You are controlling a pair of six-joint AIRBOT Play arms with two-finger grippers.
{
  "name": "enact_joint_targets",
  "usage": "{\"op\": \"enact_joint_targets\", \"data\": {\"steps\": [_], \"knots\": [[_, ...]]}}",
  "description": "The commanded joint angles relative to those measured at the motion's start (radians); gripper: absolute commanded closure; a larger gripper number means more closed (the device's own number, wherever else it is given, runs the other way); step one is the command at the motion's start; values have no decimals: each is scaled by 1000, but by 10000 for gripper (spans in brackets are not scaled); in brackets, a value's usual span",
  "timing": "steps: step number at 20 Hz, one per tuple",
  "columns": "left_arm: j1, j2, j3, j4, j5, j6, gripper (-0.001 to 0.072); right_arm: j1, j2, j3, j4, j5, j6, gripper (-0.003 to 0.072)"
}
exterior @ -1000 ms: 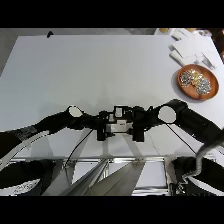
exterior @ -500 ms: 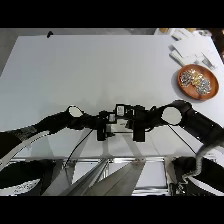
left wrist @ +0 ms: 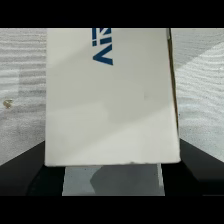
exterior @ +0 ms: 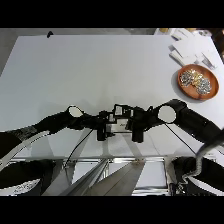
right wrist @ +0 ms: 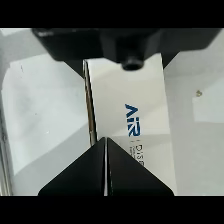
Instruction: Fold the box and place the chain.
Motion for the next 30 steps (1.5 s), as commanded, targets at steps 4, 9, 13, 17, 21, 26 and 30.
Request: {"op": "enact_joint_targets", "data": {"steps": [4,9,13,17,21,26,30], "knots": [[1,0,0,0,0,0,574,0,-23,-38,1,-25,0,667],[1,0,0,0,0,0,574,1,-23,-59,4,-53,0,668],[1,0,0,0,0,0,574,1,-23,-84,4,-73,0,668],[1,0,0,0,0,0,574,1,-23,-84,4,-73,0,668],[1,0,0,0,0,0,574,1,-23,-84,6,-73,1,667],[1,0,0,0,0,0,574,-60,72,-66,3,-97,106,666],[1,0,0,0,0,0,574,-259,218,-53,-29,-47,275,666]]}}
